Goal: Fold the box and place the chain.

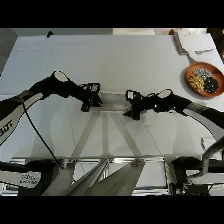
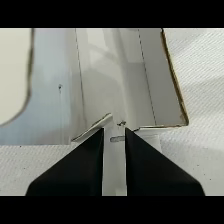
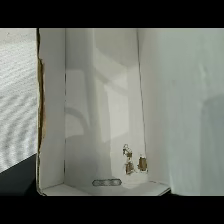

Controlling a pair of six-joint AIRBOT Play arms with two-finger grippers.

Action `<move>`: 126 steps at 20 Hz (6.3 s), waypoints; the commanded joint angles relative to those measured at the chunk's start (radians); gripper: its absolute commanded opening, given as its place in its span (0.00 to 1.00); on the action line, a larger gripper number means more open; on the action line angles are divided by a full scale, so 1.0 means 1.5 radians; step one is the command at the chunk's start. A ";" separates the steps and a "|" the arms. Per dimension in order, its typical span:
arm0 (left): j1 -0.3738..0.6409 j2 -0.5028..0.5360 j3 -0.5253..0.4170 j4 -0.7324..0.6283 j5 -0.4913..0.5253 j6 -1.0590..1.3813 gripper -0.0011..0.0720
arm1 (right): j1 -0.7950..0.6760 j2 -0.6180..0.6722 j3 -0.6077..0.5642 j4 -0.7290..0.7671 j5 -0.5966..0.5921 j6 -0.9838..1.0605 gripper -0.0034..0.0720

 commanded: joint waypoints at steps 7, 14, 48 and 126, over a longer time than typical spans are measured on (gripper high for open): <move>0.000 0.000 0.000 0.001 -0.003 -0.003 0.12 | 0.000 0.000 0.000 0.001 0.000 0.000 0.56; 0.000 0.016 0.000 -0.001 -0.006 -0.035 0.03 | 0.000 0.000 0.000 0.001 0.000 0.000 0.56; 0.096 0.235 -0.121 0.294 0.073 -1.077 0.02 | 0.001 0.000 0.000 0.001 0.000 0.000 0.56; 0.016 0.095 -0.123 -0.122 0.068 -0.910 0.50 | 0.000 0.000 0.000 0.001 0.000 0.000 0.56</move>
